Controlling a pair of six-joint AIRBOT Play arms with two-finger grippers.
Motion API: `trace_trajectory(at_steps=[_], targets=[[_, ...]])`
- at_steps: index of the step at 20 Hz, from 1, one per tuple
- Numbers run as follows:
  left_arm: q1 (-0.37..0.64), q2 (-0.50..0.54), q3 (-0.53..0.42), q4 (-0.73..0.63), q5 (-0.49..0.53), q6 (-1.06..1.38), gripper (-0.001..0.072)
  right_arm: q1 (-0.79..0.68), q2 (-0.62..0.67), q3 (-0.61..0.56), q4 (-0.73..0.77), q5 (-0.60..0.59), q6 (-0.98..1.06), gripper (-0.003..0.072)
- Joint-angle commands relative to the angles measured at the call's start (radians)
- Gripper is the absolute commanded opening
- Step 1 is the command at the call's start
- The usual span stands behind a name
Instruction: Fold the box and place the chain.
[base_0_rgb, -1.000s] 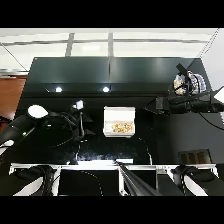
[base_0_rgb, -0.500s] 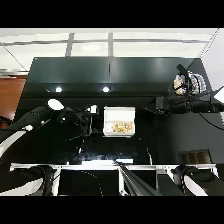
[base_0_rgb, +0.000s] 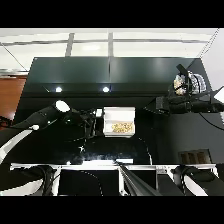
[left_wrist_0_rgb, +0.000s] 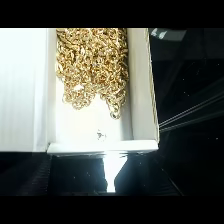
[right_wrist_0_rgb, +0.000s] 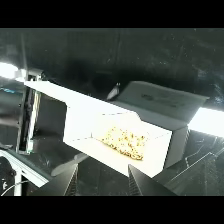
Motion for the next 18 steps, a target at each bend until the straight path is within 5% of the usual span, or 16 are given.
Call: trace_trajectory(at_steps=[1, 10, 13, 16, 17, 18], targets=[[-0.011, -0.003, 0.001, -0.007, 0.014, -0.017, 0.0713, 0.001, 0.001, 0.000, 0.000, -0.003, 0.000, 0.0384], [-0.011, -0.003, 0.001, -0.025, 0.026, -0.036, 0.0677, 0.006, 0.000, -0.001, -0.108, -0.068, 0.000, 0.0379], [-0.011, -0.003, 0.001, -0.025, 0.026, -0.035, 0.0479, 0.006, -0.001, -0.001, -0.198, -0.127, 0.000, 0.0379], [-0.011, -0.003, 0.001, -0.025, 0.026, -0.036, 0.0387, 0.006, -0.001, -0.001, -0.240, -0.169, 0.000, 0.0380], [-0.011, -0.003, 0.001, -0.025, 0.026, -0.036, 0.0387, 0.006, -0.001, -0.001, -0.240, -0.176, 0.000, 0.0449], [-0.011, -0.003, 0.001, -0.025, 0.026, -0.036, 0.0387, 0.010, -0.004, -0.001, -0.239, -0.182, 0.000, 0.0670]])
